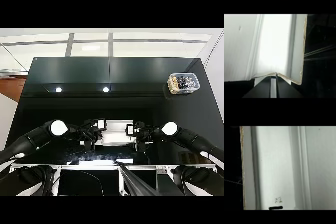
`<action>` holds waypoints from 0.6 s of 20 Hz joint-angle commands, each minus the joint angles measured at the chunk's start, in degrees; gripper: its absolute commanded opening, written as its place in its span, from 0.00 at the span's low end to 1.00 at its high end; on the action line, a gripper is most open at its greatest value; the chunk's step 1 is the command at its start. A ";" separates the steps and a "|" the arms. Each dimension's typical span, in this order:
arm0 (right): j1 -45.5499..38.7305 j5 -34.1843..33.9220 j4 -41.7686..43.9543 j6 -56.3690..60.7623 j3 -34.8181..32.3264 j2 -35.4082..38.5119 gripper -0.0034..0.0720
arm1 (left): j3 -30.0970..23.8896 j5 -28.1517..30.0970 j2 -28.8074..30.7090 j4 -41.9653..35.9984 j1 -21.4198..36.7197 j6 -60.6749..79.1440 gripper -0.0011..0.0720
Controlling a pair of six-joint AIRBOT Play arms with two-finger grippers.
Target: Fold the box and place the chain.
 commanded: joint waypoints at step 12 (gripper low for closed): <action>-0.04 0.00 0.02 0.02 -0.02 0.00 0.69 | 0.00 2.73 -3.02 -2.62 -3.39 0.22 0.15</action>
